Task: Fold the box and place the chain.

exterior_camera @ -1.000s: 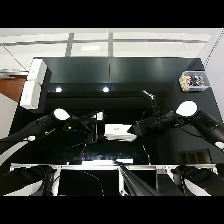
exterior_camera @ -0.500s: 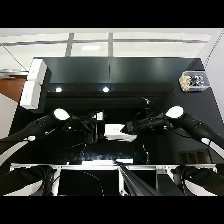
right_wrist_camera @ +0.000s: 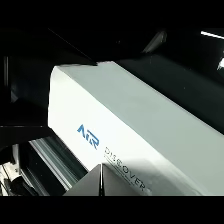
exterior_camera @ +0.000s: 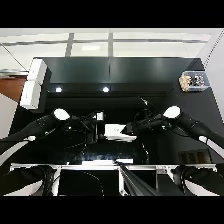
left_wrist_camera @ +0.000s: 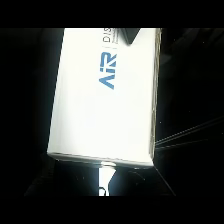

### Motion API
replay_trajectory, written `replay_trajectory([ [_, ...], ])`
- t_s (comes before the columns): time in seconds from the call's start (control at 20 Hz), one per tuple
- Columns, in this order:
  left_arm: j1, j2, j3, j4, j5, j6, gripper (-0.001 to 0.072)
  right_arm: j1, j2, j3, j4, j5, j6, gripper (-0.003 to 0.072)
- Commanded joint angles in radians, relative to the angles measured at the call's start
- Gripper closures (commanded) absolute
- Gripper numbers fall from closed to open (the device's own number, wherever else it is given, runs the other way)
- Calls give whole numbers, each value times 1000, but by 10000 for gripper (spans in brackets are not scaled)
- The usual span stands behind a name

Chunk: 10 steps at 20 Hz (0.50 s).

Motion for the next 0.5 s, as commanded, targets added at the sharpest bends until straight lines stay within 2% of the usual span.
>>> replay_trajectory([
  [0.0, 0, 0, 1, -1, -1, -2, 311, 0, -1, 0, -17, -4, 1, 657],
  [0.1, 0, 0, 1, -1, -2, -2, 311, -9, 6, 7, -11, 20, -2, 657],
  [0.25, 1, 0, 0, -1, -2, -2, 307, -80, 63, 84, -13, 161, -31, 654],
  [0.3, 1, 1, 0, 1, -1, -2, 277, -123, 100, 120, -22, 209, -30, 648],
  [0.4, 2, 8, 0, 12, 0, -2, 46, -224, 182, 183, -66, 275, -28, 647],
  [0.45, 5, 15, 0, 29, -1, -13, -5, -276, 222, 202, -100, 287, -19, 648],
])
